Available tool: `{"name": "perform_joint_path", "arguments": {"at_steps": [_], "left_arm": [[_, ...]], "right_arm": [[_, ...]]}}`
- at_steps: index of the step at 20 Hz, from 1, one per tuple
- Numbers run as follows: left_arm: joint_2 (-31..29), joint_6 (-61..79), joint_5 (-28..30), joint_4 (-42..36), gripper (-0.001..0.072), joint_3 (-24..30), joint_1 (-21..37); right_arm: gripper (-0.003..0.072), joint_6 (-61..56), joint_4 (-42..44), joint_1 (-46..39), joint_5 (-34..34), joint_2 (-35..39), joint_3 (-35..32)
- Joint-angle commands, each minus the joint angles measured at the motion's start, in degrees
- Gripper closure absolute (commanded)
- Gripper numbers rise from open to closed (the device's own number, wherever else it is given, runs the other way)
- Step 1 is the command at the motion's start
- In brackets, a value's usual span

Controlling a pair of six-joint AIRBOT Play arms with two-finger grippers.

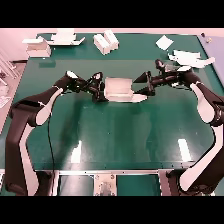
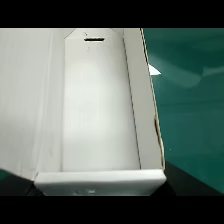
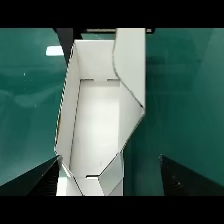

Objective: Fold the box and place the chain.

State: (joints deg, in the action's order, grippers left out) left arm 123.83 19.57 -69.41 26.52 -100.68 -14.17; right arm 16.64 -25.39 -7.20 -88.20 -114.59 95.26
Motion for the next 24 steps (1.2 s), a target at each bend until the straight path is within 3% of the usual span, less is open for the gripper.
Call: {"name": "perform_joint_path", "arguments": {"at_steps": [1,2,5,8,17,24], "left_arm": [[0.0,0.0,0.0,0.0,0.0305,0.0,0.0],[0.0,0.0,-0.1,0.0,0.0305,0.0,0.0],[0.0,0.0,0.0,0.0,0.0305,0.0,0.0],[0.0,-0.1,-0.1,0.0,0.0305,0.0,0.0],[0.0,-0.1,-0.1,0.0,0.0305,0.0,0.0],[0.0,-0.1,-0.1,0.0,0.0305,0.0,0.0]], "right_arm": [[0.0168,-11.8,3.6,-3.0,-5.4,0.0,2.3],[0.0668,-13.6,4.6,-3.1,-9.4,0.0,2.4],[0.0683,-20.6,6.1,-1.9,-17.1,0.0,2.4],[0.0683,-22.4,8.1,2.5,-16.5,0.0,2.4],[0.0685,-22.0,7.2,8.1,7.1,-0.2,2.6],[0.0685,-22.1,6.7,8.2,18.1,-0.3,2.6]]}}
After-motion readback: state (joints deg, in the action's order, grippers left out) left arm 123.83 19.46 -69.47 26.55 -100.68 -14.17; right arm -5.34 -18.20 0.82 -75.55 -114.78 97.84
